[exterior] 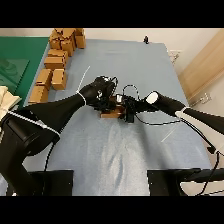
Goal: Fold the box.
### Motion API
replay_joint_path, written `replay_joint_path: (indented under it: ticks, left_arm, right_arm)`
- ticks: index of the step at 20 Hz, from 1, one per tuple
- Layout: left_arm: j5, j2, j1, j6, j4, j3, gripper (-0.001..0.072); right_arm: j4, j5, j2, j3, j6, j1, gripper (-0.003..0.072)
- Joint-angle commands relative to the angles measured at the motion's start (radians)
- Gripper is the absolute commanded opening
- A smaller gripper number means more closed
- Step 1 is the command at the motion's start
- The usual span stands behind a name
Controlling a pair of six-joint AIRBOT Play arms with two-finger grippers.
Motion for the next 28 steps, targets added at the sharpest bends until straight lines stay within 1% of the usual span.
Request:
replay_joint_path:
  ticks: [1, 5, 12, 28]
  left_arm:
    - [0.006, -0.003, -0.003, 0.003, -0.007, 0.004, 0.0016]
    - [0.032, -0.003, -0.002, 0.003, -0.043, 0.004, 0.0015]
    - [0.03, -0.021, -0.002, 0.003, -0.09, 0.004, 0.0013]
    - [0.022, -0.035, -0.003, 0.029, -0.105, 0.003, 0.0015]
  right_arm:
    - [-0.002, 0.0, 0.0, 0.0, -0.001, 0.001, 0.0452]
    - [-0.002, 0.0, 0.0, 0.0, -0.001, 0.001, 0.0451]
    - [-0.002, 0.0, 0.0, 0.0, -0.001, 0.001, 0.0451]
    - [-0.002, 0.001, 0.0, 0.0, -0.001, 0.001, 0.0451]
